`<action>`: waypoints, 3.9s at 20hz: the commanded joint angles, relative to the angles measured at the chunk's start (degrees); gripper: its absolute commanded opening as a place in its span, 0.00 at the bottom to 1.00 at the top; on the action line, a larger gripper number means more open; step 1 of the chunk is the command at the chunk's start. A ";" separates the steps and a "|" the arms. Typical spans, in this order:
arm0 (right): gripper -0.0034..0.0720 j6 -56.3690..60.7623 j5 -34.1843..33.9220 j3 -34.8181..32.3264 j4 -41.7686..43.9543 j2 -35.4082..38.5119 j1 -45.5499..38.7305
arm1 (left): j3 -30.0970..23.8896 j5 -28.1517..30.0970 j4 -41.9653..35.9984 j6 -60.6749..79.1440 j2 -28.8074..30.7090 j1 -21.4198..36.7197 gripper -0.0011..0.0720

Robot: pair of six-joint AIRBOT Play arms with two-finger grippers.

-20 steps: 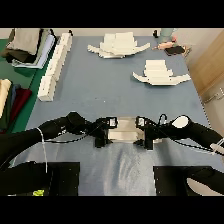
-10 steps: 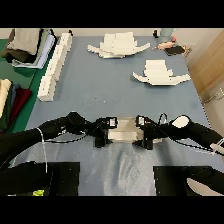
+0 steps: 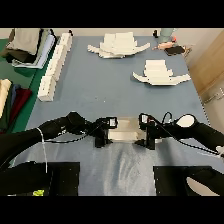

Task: Fold the box.

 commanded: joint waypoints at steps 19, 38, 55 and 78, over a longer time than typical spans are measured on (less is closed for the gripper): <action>0.72 82.77 4.31 -0.33 8.94 18.27 9.44 | 0.04 0.00 -0.02 0.00 -0.02 -0.04 0.73; 0.23 74.01 -8.83 18.08 2.21 -19.56 9.73 | 0.04 0.00 -0.02 0.00 -0.02 -0.04 0.73; 0.23 78.29 7.69 21.42 -26.10 7.65 9.64 | 0.04 0.02 -0.02 0.00 -0.02 -0.04 0.73; 0.71 22.82 -1.22 4.94 -27.96 7.67 9.73 | 0.04 0.02 -0.02 0.00 -0.02 -0.04 0.73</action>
